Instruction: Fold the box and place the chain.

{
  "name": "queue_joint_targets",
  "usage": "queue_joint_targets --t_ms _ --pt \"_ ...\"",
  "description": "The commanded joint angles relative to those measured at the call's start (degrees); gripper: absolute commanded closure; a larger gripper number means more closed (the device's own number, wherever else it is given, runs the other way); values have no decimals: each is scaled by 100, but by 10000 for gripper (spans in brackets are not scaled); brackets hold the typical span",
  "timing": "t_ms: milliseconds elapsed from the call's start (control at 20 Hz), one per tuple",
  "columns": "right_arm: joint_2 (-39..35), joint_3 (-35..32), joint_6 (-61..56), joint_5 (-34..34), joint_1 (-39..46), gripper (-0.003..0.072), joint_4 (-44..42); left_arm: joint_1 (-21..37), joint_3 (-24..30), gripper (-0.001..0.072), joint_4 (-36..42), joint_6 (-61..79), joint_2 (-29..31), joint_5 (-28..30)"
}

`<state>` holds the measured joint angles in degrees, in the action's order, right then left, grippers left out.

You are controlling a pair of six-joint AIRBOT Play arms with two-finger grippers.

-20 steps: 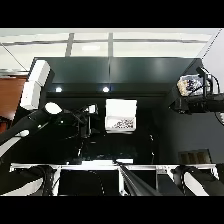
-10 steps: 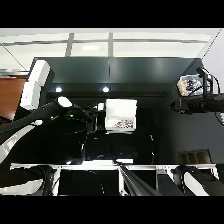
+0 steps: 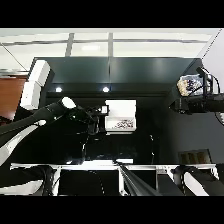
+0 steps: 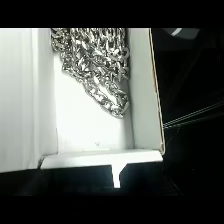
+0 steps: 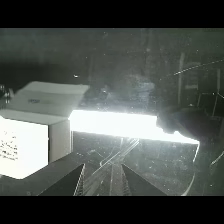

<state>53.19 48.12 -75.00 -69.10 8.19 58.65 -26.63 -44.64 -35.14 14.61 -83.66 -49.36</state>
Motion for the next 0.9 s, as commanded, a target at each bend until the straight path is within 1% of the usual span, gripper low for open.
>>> queue_joint_targets --t_ms 0,100,150,200,250,300,650,750,850 --pt "2 7 0 35 0 405 -2 -92 -9 1 -31 -11 -4 116" --pt "4 7 2 33 0 405 -2 -107 -11 16 -31 -13 -4 125" --pt "7 7 2 33 0 405 -2 -105 -11 56 -28 -13 -4 127" --pt "7 7 0 35 0 405 -2 -105 -11 243 -28 -13 -4 122" --pt "7 7 2 33 0 405 -2 -107 -11 396 -33 -11 -4 122" --pt "7 7 2 33 0 405 -2 -107 -11 421 -33 -13 -4 122" --pt "7 7 4 105 -52 405 -61 -101 -11 415 -28 -9 -4 109" --pt "20 7 151 505 -334 406 -542 -101 -11 415 -28 -9 -4 109" --pt "142 9 149 1412 -920 406 -614 -101 -11 415 -28 -9 -4 109"
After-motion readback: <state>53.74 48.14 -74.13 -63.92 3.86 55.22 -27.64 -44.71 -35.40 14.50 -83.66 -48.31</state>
